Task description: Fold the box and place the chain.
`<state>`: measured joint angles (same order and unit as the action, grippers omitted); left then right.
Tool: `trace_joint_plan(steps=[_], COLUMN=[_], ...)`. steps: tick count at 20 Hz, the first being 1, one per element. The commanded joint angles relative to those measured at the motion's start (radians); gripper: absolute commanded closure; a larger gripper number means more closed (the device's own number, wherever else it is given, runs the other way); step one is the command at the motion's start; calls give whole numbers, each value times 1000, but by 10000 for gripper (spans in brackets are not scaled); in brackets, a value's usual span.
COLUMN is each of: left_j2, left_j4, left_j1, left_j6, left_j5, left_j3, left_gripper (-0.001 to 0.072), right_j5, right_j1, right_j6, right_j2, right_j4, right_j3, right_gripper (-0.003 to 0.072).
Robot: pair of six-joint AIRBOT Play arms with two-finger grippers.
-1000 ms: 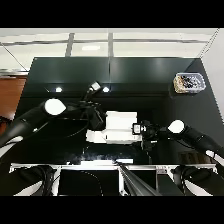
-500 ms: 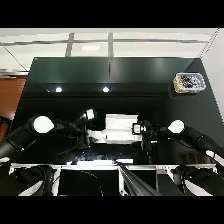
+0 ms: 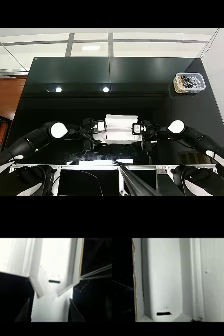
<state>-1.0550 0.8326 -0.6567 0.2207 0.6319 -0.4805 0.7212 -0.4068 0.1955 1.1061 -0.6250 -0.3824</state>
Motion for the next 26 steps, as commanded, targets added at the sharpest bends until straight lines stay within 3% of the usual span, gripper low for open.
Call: trace_joint_plan(steps=[1,3,5,6,14,20,21,22,23,25,26], left_j2=[-22,-22,-21,-21,-56,-92,-92,-92,-92,-92,-92], left_j4=[-88,-94,-93,-94,-277,-269,-270,-270,-269,-269,-269], left_j1=[-45,-62,-71,-74,-77,-98,-101,-103,-103,-102,-102], left_j6=[-8,-8,-8,-8,-11,-11,-11,-11,-11,-11,-11], left_j5=[-102,-127,-99,-93,-126,-128,-128,-134,-133,-134,-134], left_j3=[0,0,0,0,0,0,0,0,0,0,0], left_gripper=[155,378,547,598,601,561,491,272,210,550,442], right_j5=[0,0,0,0,0,-11,-11,-11,-11,-11,-11], right_j1=[0,0,0,0,0,0,0,0,0,0,0], right_j6=[0,0,0,0,0,0,0,1,1,0,0], right_j2=[0,0,0,0,0,0,0,0,0,0,0], right_j4=[0,0,0,0,0,-2,-2,-4,-4,-4,-4], right_j3=[-1,-1,-1,-1,-1,-1,-1,-1,-1,-1,-1], right_gripper=[450,450,450,450,450,450,450,450,450,450,450])
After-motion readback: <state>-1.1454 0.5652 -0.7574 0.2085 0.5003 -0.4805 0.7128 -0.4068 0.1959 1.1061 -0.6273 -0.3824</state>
